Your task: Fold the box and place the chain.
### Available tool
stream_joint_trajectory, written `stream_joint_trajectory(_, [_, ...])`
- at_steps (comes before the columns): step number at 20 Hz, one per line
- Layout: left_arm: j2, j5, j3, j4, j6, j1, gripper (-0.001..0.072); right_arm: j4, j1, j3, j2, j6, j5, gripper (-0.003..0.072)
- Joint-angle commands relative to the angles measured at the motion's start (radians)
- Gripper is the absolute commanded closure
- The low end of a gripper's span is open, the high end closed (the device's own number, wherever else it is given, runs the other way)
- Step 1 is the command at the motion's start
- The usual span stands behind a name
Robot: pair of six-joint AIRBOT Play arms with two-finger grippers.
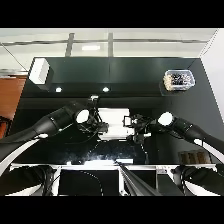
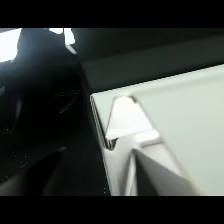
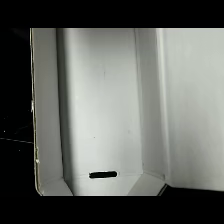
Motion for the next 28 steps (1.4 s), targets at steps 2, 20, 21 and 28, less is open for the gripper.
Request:
stream_joint_trajectory(2, [-0.050,-0.037,0.025,0.035,-0.099,-0.029,0.0262,0.000,0.000,0.000,0.000,0.000,0.000,0.0442])
stream_joint_trajectory(20, [-0.073,0.008,0.049,0.080,-0.183,-0.029,0.0322,0.000,0.000,0.000,0.000,0.000,0.000,0.0442])
stream_joint_trajectory(21, [-0.073,0.012,0.050,0.080,-0.182,-0.029,0.0347,0.000,0.000,0.000,0.000,0.000,0.000,0.0442])
stream_joint_trajectory(28, [-0.084,0.010,0.054,0.076,-0.182,-0.030,0.0383,0.000,0.000,0.000,0.000,0.000,0.000,0.0442])
